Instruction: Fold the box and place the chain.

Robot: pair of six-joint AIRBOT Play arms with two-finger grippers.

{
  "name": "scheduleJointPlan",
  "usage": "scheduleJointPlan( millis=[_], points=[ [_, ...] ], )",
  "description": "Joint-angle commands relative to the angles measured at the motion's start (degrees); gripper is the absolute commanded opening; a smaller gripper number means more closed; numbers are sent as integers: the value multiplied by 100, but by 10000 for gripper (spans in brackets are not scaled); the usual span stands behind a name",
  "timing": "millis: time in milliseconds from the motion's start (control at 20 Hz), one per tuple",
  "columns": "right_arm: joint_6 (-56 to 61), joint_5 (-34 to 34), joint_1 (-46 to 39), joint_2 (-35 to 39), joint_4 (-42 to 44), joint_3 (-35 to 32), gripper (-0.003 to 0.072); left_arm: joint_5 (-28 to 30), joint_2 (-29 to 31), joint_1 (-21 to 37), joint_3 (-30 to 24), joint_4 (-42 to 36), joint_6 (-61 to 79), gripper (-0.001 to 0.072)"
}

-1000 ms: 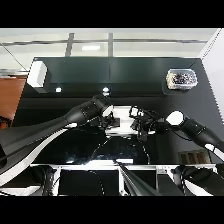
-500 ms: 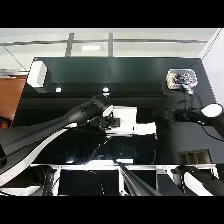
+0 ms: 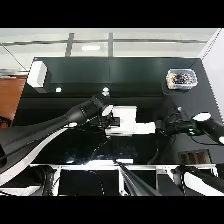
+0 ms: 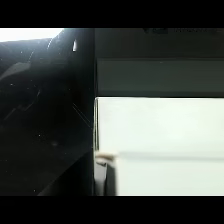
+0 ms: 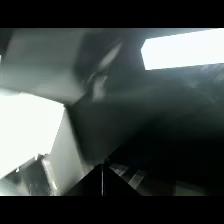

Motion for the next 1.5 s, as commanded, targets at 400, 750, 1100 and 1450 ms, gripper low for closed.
scheduleJointPlan(
  millis=[400, 750, 1100, 1450],
  points=[
    [-417, 938, 896, -271, 120, 1320, 572, -20, 4, 20, 2, -17, 0, 26],
    [57, 634, 1432, -271, 367, 1471, 569, -11, 4, 20, 2, -15, 0, 26],
    [1617, -9, 2273, -271, -614, 1954, 410, 4, 2, 20, 2, -15, 0, 26],
    [4192, -326, 3648, -291, -3134, 2579, 411, 7, 2, 20, 2, -15, 0, 26]
  ],
)
